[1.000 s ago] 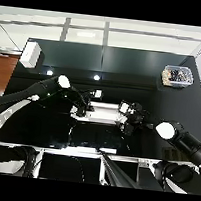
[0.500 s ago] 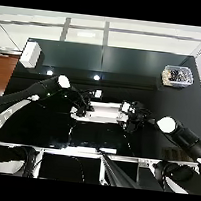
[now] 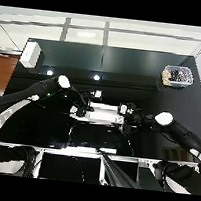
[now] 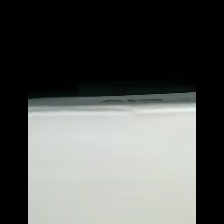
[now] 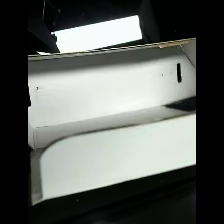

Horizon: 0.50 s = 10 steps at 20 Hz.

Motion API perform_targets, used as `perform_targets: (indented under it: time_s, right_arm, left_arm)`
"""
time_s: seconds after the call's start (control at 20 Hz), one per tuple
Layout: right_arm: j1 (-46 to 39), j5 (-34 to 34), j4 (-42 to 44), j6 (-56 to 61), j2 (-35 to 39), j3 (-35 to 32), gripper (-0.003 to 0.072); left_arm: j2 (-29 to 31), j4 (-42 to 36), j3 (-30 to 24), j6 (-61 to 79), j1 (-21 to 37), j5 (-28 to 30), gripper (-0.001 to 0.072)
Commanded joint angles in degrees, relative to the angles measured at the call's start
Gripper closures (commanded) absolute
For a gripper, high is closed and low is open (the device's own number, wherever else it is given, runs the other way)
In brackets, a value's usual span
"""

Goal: Fold the box and place the chain.

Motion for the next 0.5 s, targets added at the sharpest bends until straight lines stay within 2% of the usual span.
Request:
perform_targets:
  time_s: [0.0, 0.3, 0.45]
  right_arm:
    - [-0.09, 2.78, -1.07, -2.95, -2.58, 0.07, -0.0012]
    - [-0.09, 2.40, -2.12, -2.49, -4.74, 1.11, -0.0011]
    - [-0.09, 2.45, -2.64, -1.81, -6.75, 3.41, 0.0018]
  left_arm:
    - [0.04, -0.33, 0.02, -0.09, 0.00, 0.15, 0.0686]
    - [0.04, -0.37, 0.02, -0.09, 0.00, 0.15, 0.0686]
    - [0.04, -0.50, 0.02, -2.54, 0.00, 0.11, 0.0686]
